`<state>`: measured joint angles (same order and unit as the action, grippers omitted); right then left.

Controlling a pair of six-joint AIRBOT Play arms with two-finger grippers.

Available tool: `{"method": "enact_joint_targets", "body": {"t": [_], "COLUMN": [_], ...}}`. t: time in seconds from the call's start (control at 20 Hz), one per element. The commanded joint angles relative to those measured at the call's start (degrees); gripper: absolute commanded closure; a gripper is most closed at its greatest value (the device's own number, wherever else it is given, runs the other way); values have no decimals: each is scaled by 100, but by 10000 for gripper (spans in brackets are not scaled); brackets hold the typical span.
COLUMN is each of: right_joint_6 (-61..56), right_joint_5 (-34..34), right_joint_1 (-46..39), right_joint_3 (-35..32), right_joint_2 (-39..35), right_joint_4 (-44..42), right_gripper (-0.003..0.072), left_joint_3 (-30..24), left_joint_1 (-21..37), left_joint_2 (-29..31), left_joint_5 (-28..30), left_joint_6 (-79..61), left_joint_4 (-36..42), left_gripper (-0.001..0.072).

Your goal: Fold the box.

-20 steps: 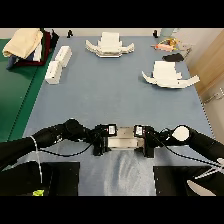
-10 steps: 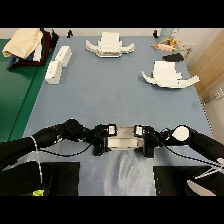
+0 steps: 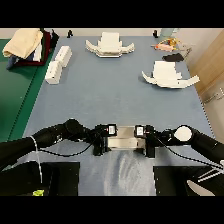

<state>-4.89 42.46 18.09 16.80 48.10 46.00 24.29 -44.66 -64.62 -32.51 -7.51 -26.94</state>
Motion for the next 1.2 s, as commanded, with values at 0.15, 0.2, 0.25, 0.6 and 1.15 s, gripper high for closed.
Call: {"method": "enact_joint_targets", "body": {"t": [0.15, 0.2, 0.25, 0.6, 1.15], "right_joint_6": [-940, -1202, -1456, -4094, -8061], "right_joint_5": [361, 549, 730, 1174, 1687], "right_joint_1": [-4, -4, -4, -2, 24], "right_joint_3": [4, 4, 4, 4, -15], "right_joint_2": [-455, -579, -717, -2175, -2837], "right_joint_4": [1357, 1602, 1810, 1469, -675], "right_gripper": [-34, -34, -34, -34, -34], "left_joint_3": [4, 4, 4, 4, 4], "left_joint_1": [0, 0, 0, 0, 0], "left_joint_2": [4, 4, 4, 4, 4], "left_joint_5": [-2, -2, -2, 0, -2], "left_joint_6": [-2, -2, -2, -2, -2], "left_joint_4": [-2, -2, -2, -2, -2], "left_gripper": [248, 248, 248, 248, 248]}}
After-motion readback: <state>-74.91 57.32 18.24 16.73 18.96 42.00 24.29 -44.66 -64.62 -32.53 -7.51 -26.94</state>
